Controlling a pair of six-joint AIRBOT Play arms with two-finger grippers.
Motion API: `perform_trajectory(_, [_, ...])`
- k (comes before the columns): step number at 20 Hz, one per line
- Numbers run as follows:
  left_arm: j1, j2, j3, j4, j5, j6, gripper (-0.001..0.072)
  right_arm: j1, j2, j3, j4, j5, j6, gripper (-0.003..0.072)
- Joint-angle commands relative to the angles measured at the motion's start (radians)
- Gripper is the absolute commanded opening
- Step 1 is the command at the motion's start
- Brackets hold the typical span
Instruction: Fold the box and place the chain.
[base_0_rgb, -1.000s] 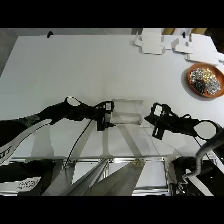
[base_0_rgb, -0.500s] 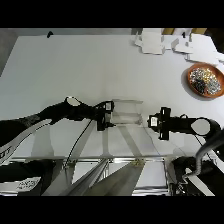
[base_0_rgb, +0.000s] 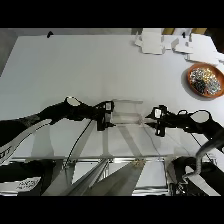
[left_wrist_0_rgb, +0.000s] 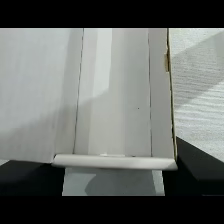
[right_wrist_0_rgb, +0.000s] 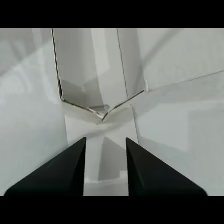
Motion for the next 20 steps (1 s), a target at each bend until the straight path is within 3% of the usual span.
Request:
perform_trajectory(1, [0.0, 0.0, 0.0, 0.0, 0.0, 0.0, 0.0319, -0.006, -0.032, 0.0, 0.118, 0.041, -0.089, 0.0165])
perform_trajectory(4, [0.0, 0.0, 0.0, 0.0, 0.0, 0.0, 0.0319, -0.004, -0.036, 0.0, 0.134, 0.056, -0.128, 0.0154])
perform_trajectory(8, [0.0, 0.0, 0.0, 0.0, 0.0, 0.0, 0.0319, 0.055, -0.061, 0.0, 0.144, 0.035, -0.129, 0.0083])
perform_trajectory(11, [0.0, 0.0, 0.0, 0.0, 0.0, 0.0, 0.0319, 0.072, -0.078, 0.0, 0.16, -0.001, -0.129, 0.0086])
perform_trajectory(17, [0.0, 0.0, 0.0, 0.0, 0.0, 0.0, 0.0319, 0.068, -0.077, 0.0, 0.183, 0.021, -0.124, 0.0132])
perform_trajectory(20, [0.0, 0.0, 0.0, 0.0, 0.0, 0.0, 0.0319, 0.033, -0.013, 0.0, 0.068, 0.05, -0.058, 0.0205])
